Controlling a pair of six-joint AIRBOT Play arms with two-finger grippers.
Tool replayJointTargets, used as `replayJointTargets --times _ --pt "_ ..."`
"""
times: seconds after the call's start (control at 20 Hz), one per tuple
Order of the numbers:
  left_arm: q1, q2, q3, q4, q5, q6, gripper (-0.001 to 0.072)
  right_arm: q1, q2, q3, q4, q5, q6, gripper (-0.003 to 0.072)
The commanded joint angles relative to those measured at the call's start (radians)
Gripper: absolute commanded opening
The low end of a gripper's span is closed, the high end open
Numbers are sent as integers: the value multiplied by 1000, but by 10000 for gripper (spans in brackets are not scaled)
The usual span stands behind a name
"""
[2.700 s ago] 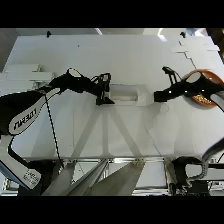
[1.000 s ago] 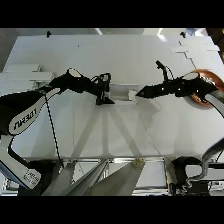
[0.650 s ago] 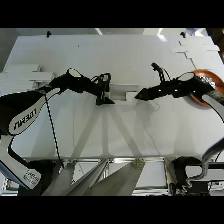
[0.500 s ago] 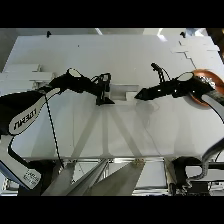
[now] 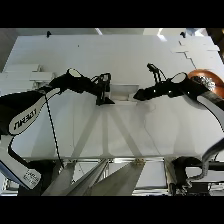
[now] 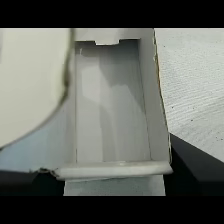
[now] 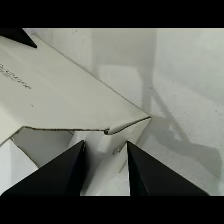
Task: Fold the box and place the chain.
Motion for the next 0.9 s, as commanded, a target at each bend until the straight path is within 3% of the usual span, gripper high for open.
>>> replayJointTargets --times 0.0,0.35,0.85 --pt "1 0 0 1 -2 2 297 11 19 1 -124 -29 91 279" --pt "1 0 0 1 -2 2 297 91 78 3 -452 -122 442 273" --pt "1 0 0 1 -2 2 297 279 78 3 -546 -289 759 250"
